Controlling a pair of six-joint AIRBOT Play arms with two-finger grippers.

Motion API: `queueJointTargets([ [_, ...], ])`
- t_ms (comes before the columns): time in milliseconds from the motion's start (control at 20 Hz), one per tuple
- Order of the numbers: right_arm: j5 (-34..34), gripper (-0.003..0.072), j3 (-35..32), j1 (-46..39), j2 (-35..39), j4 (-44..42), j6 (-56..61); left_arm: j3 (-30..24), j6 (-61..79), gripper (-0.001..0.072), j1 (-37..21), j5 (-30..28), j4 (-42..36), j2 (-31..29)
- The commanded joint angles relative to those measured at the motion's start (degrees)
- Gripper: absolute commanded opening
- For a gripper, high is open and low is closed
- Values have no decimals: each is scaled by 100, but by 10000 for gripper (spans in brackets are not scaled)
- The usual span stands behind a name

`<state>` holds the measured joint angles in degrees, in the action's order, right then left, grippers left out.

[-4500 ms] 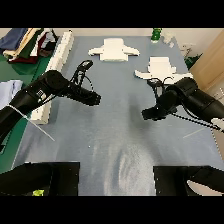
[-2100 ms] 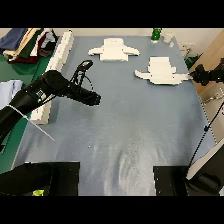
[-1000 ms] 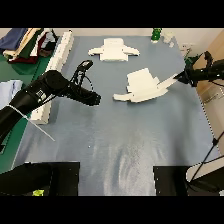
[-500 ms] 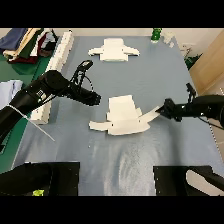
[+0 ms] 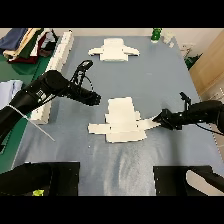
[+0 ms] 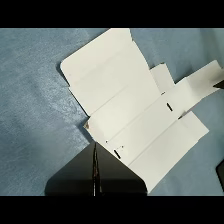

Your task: Fold the box.

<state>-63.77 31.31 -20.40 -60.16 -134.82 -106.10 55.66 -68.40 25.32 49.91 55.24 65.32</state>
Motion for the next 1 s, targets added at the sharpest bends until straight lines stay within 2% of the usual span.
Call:
queueJointTargets([
  [0,-730,364,629,4,-664,175,-542,0,-2,14,4,-2,0,4],
  [200,-1825,362,1504,22,-1731,76,-695,0,-2,14,4,-35,-2,4],
  [300,-2081,278,1716,92,-2138,26,-706,0,-2,14,4,-52,-22,7],
  [500,-1958,279,1766,363,-2568,17,-909,0,-2,14,4,-48,-140,4],
  [600,-1550,276,1766,496,-2627,-44,-1029,0,-4,15,4,-48,-219,7],
  [750,-1327,43,1766,640,-2625,-483,-1429,0,-164,16,4,-17,-258,4],
  [800,-1327,3,1766,686,-2623,-555,-1456,0,-170,16,-2,4,-256,4],
  [900,-1349,3,1738,846,-2616,-566,-1456,0,-170,21,-7,13,-251,4],
  [950,-1322,3,1637,957,-2546,-601,-1471,0,-164,246,-7,4,-249,4],
])
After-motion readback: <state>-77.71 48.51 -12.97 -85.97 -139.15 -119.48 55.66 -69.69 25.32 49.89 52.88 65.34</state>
